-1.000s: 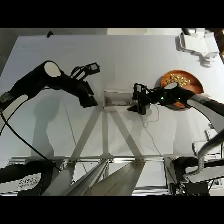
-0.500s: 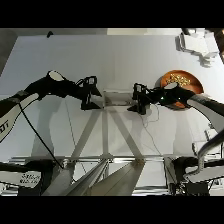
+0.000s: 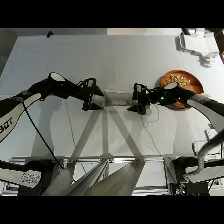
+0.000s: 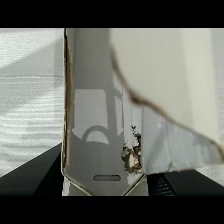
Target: Fold the box and place the chain.
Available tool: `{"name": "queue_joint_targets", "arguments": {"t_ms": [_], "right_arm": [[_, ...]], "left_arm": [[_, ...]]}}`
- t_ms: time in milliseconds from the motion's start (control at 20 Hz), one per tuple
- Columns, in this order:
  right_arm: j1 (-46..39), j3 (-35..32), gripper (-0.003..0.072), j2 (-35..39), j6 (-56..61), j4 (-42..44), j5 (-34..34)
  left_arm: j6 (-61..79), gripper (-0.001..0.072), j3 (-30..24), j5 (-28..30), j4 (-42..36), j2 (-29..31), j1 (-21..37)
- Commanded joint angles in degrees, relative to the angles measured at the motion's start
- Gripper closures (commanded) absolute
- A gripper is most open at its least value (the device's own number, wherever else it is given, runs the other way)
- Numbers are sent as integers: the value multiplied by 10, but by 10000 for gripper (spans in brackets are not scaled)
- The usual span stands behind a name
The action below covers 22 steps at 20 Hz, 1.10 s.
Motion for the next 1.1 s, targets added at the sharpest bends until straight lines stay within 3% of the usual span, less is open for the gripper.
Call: {"name": "queue_joint_targets", "arguments": {"t_ms": [0,400,650,900,950,1000,1050], "right_arm": [[0,0,291,0,0,0,0],[0,0,291,0,0,0,0],[0,0,291,0,0,0,0],[0,0,291,0,0,0,0],[0,0,291,0,0,0,0],[0,0,291,0,0,0,0],[0,0,291,0,0,0,0]], "left_arm": [[6,3,0,-16,-5,-1,0],[6,5,0,11,-9,-29,-16],[1,6,0,55,-43,-36,-29],[-25,11,0,95,-27,-35,-48],[-26,129,0,96,-24,-35,-49],[-25,345,0,93,-20,-35,-50],[-22,470,0,87,-17,-35,-49]]}}
